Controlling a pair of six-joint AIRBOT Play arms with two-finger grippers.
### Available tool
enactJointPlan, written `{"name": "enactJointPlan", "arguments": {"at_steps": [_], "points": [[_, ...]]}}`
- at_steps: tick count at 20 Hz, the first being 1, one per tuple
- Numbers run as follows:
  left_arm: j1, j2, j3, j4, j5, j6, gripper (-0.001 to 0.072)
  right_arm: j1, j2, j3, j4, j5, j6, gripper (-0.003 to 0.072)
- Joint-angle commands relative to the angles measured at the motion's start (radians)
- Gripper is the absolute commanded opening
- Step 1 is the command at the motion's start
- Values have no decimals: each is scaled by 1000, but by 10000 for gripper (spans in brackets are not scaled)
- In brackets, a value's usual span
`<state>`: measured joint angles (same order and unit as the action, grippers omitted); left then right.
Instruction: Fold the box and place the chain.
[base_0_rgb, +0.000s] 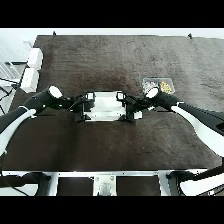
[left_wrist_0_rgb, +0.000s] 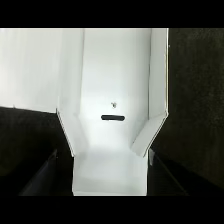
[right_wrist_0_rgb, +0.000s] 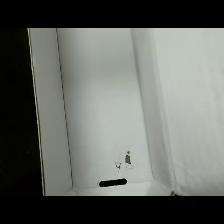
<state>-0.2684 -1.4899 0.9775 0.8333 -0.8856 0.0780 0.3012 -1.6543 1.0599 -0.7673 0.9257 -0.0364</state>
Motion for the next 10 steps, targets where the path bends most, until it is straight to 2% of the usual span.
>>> {"name": "enactJointPlan", "arguments": {"at_steps": [1, 8, 10], "points": [[-9, 0, 1, -13, 12, 10, 672, 0, -1, 0, 0, 0, -1, 594], [-10, -31, 0, -56, -12, 45, 647, 0, -1, 0, 0, 0, -1, 594], [-9, -31, 1, -62, 3, 48, 552, 0, -1, 0, 0, 0, -1, 595]]}}
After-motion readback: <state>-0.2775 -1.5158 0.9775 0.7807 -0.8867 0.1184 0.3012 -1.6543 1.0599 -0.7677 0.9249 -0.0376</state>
